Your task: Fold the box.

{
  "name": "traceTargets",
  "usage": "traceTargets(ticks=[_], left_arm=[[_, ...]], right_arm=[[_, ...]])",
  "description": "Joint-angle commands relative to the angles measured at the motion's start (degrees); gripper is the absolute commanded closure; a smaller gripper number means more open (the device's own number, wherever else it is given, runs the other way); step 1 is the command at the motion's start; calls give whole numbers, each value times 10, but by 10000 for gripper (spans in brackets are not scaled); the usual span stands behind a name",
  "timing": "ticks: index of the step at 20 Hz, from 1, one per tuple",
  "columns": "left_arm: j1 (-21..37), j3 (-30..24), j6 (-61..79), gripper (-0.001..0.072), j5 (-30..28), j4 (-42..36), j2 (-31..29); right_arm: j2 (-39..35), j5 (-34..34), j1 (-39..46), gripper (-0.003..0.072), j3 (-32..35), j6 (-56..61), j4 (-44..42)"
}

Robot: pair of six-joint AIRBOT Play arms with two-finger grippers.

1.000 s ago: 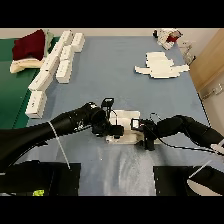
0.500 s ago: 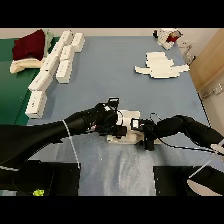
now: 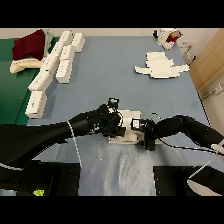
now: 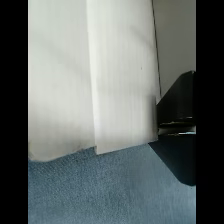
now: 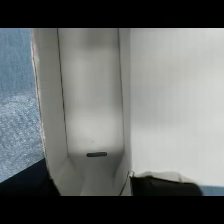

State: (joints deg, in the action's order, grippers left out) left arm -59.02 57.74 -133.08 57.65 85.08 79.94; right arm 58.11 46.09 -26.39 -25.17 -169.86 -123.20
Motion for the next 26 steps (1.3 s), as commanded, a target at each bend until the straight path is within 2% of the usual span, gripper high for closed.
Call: traceTargets(ticks=[1, 2, 3, 4, 12, 13, 18, 21, 22, 23, 26], left_arm=[[-1, 0, 2, 692, 15, -4, 1], [-1, 0, 3, 659, 18, -4, 1], [-1, 0, 3, 393, 18, -5, 1], [-1, 0, 0, 264, 20, -5, 1], [2, 10, 2, 260, 37, -6, 0], [2, 20, 2, 164, 51, -3, 0], [2, 87, 43, 156, 161, 30, -26], [2, 99, 58, 167, 213, 41, -75], [1, 99, 66, 337, 231, 41, -92], [0, 97, 83, 686, 248, 41, -107], [1, 97, 128, 695, 253, 45, -129]], right_arm=[[0, -2, 0, 129, 0, -1, 0], [0, -2, 0, 129, 0, -1, 0], [0, -2, 0, 129, 0, -1, 0], [0, -1, 0, 129, 0, -1, 0], [0, -1, 0, 129, 0, -1, 0], [0, -2, 0, 129, 0, -1, 0], [0, -2, 0, 129, 0, -1, 0], [0, -2, 0, 129, 0, -1, 0], [0, -2, 0, 129, 0, -1, 0], [0, -2, 0, 129, 0, -1, 0], [0, -2, 0, 129, 0, -1, 0]])
